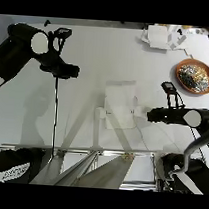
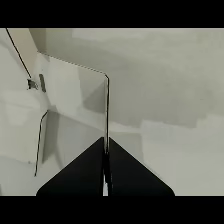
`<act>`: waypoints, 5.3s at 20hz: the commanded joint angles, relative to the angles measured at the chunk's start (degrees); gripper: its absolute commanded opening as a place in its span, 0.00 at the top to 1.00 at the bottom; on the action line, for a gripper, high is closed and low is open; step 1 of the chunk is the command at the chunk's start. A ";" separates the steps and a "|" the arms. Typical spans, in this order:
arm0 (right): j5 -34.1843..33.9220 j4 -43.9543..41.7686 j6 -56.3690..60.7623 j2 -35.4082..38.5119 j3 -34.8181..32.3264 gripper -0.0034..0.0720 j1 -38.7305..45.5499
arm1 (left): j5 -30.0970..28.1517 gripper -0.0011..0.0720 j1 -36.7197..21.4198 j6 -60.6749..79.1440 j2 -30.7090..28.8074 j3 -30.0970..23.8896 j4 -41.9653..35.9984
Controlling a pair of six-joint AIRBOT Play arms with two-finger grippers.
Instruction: Fold the box and place the chain.
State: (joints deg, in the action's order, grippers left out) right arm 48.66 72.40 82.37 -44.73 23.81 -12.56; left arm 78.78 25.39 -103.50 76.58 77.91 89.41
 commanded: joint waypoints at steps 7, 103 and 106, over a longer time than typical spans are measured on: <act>-3.02 -0.68 1.25 0.98 -1.53 0.93 -3.80 | -15.02 0.97 0.07 2.73 0.02 -0.02 0.00; 21.40 5.33 -5.97 8.76 17.46 0.32 -3.80 | -26.91 0.98 10.19 101.04 11.41 -20.98 -53.55; 20.28 5.20 -6.03 8.76 17.46 0.32 -3.80 | -26.99 0.98 10.16 102.40 12.35 -20.98 -53.31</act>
State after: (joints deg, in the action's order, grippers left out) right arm 69.71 77.76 77.06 -36.16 41.19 -16.32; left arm 52.29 35.51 -5.72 88.12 57.54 37.65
